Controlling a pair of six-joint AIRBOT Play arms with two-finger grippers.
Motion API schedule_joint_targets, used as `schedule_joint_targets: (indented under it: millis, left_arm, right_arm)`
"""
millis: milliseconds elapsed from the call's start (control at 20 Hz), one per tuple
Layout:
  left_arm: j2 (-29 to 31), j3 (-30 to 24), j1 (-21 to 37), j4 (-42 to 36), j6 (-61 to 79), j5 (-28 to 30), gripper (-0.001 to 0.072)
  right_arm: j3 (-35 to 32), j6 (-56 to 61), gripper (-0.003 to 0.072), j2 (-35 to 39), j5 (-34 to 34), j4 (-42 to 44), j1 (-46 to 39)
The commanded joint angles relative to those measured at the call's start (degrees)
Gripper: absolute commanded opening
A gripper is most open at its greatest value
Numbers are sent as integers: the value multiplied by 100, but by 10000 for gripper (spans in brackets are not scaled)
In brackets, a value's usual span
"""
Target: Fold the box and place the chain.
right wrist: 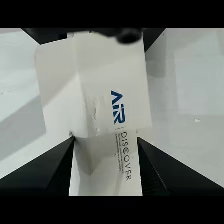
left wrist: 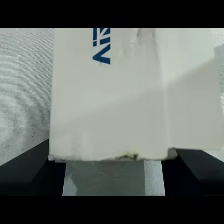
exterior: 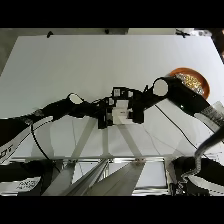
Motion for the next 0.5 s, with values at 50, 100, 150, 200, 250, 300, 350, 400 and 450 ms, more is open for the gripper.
schedule_joint_targets:
  millis: [50,100,150,200,250,300,350,400,450]
  left_arm:
    - [2,-2,2,2,4,0,366]
    - [2,-2,2,2,4,0,366]
    - [2,-2,2,2,2,0,366]
    - [4,-2,2,2,4,0,366]
    - [4,-2,2,2,4,0,366]
    - [2,-2,2,2,4,0,366]
    - [2,-2,2,2,2,0,366]
    - [4,-2,2,2,4,0,366]
    - [2,-2,2,2,4,0,366]
  right_arm:
    - [-2,0,426,2,-57,4,4]
    - [-2,0,398,2,-79,2,4]
    - [-2,0,398,2,-98,0,2]
    - [-2,0,396,2,-116,0,0]
    - [-2,2,395,2,-140,-2,0]
    - [-2,2,381,2,-184,-2,0]
    - [-2,0,343,2,-229,-2,0]
    - [-2,0,330,2,-256,-2,0]
    - [-2,2,330,2,-278,-11,0]
